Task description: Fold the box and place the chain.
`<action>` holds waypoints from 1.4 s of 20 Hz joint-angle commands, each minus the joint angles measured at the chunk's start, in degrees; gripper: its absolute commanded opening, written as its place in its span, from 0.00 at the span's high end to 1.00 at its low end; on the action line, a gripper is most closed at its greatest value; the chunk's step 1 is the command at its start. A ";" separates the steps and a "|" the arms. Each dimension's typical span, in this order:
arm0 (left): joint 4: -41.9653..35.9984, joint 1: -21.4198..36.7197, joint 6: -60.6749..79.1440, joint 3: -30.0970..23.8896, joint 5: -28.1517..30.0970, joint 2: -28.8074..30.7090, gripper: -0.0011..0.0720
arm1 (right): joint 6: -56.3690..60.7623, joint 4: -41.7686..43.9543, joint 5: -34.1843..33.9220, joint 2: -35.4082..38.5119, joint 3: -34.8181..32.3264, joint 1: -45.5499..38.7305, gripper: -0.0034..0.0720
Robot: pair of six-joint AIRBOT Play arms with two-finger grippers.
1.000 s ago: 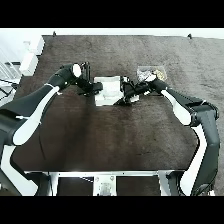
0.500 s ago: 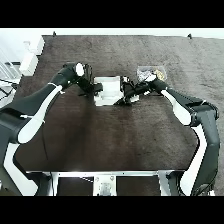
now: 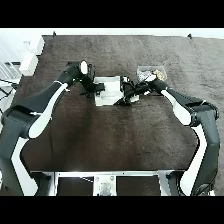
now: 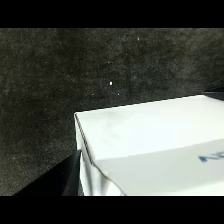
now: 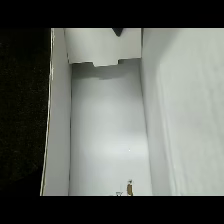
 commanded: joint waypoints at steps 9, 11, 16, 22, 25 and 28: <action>2.45 -0.07 -0.66 4.79 -5.33 -2.80 0.58 | 0.00 0.02 0.02 -0.02 -0.02 0.04 0.35; 3.96 -0.79 -0.68 7.06 -7.08 -3.89 0.58 | 0.00 0.02 0.00 -0.02 -0.02 0.04 0.35; 5.95 -1.27 -0.83 10.01 -10.51 -5.16 0.58 | 0.00 0.02 0.00 -0.02 -0.02 0.04 0.35; 7.34 -1.92 -1.79 10.01 -10.62 -6.23 0.58 | 0.00 0.02 0.02 -0.02 -0.02 0.04 0.35; 7.15 -2.36 -1.90 10.47 -10.60 -7.56 0.58 | 0.00 0.02 0.02 -0.02 -0.02 0.04 0.35; 7.23 -2.51 -1.86 10.49 -10.40 -7.82 0.58 | 0.00 0.02 0.00 -0.02 -0.02 0.04 0.35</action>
